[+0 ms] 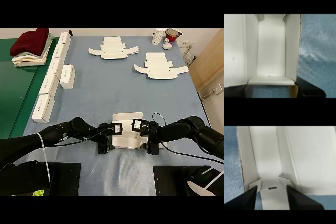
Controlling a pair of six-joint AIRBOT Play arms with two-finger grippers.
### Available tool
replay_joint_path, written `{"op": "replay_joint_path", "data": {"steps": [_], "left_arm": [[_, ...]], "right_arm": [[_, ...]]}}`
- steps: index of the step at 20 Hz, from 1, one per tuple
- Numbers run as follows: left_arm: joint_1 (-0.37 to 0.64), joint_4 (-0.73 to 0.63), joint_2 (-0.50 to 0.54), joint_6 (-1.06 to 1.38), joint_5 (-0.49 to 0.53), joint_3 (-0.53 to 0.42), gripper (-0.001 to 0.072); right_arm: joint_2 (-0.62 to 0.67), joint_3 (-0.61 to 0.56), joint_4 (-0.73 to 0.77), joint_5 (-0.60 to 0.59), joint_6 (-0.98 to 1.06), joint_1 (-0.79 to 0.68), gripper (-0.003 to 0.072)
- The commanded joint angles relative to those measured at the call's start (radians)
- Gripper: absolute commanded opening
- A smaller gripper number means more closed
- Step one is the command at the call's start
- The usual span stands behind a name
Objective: Fold the box.
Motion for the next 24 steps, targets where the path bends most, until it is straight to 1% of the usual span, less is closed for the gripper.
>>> {"op": "replay_joint_path", "data": {"steps": [1, 2, 3, 4, 5, 6, 7, 11, 12, 13, 14, 15, 16, 17, 18, 20, 22, 24], "left_arm": [[0.0, 0.0, 0.0, 0.001, 0.0, 0.0, 0.0469], [0.0, 0.0, 0.0, 0.001, 0.0, 0.0, 0.0469], [0.0, 0.0, 0.0, 0.001, 0.0, 0.0, 0.0469], [0.0, 0.0, 0.0, 0.001, 0.0, 0.0, 0.0469], [0.0, 0.0, 0.0, 0.001, 0.0, 0.0, 0.047], [0.0, 0.0, 0.0, 0.001, 0.0, 0.0, 0.0469], [0.0, 0.0, 0.0, 0.001, 0.0, 0.0, 0.0469], [0.0, 0.0, 0.0, 0.001, 0.0, 0.0, 0.0469], [0.0, 0.0, 0.0, 0.001, 0.0, 0.0, 0.0469], [0.0, 0.0, 0.0, 0.001, 0.0, 0.0, 0.0469], [0.0, 0.0, 0.0, 0.001, 0.0, 0.0, 0.0469], [0.0, 0.0, 0.0, 0.001, 0.0, 0.0, 0.0469], [0.0, 0.0, 0.0, 0.001, 0.0, 0.0, 0.0469], [0.0, 0.0, 0.0, 0.001, 0.0, 0.0, 0.0469], [0.0, 0.0, 0.0, 0.001, -0.001, 0.0, 0.0469], [0.0, 0.0, 0.0, 0.001, 0.0, 0.0, 0.0469], [0.0, 0.0, 0.0, 0.001, 0.0, 0.0, 0.0469], [0.0, 0.0, 0.0, 0.001, 0.0, 0.0, 0.0469]], "right_arm": [[-0.003, 0.0, -0.006, 0.026, -0.026, 0.0, 0.0581], [-0.002, 0.0, -0.016, 0.016, -0.021, 0.0, 0.0536], [0.002, 0.0, -0.029, -0.002, 0.004, 0.0, 0.045], [0.011, 0.002, -0.057, -0.019, 0.07, 0.0, 0.0313], [0.019, 0.009, -0.106, -0.028, 0.169, 0.0, 0.0233], [0.027, 0.023, -0.197, -0.052, 0.301, 0.0, 0.0116], [0.03, 0.042, -0.304, -0.087, 0.425, 0.0, 0.0047], [0.028, 0.126, -0.759, -0.302, 0.943, -0.036, 0.0038], [0.024, 0.137, -0.822, -0.352, 1.048, -0.07, 0.0038], [0.018, 0.142, -0.839, -0.394, 1.119, -0.124, 0.0038], [0.01, 0.141, -0.806, -0.422, 1.178, -0.2, 0.0037], [-0.002, 0.141, -0.718, -0.428, 1.19, -0.285, 0.0037], [-0.016, 0.139, -0.588, -0.42, 1.188, -0.384, 0.0037], [-0.03, 0.133, -0.462, -0.399, 1.153, -0.473, 0.0036], [-0.048, 0.121, -0.323, -0.377, 1.089, -0.561, 0.0016], [-0.093, 0.099, -0.106, -0.367, 0.983, -0.688, 0.0013], [-0.129, 0.074, 0.005, -0.35, 0.935, -0.731, 0.0005], [-0.148, 0.04, 0.064, -0.34, 0.919, -0.727, 0.0005]]}}
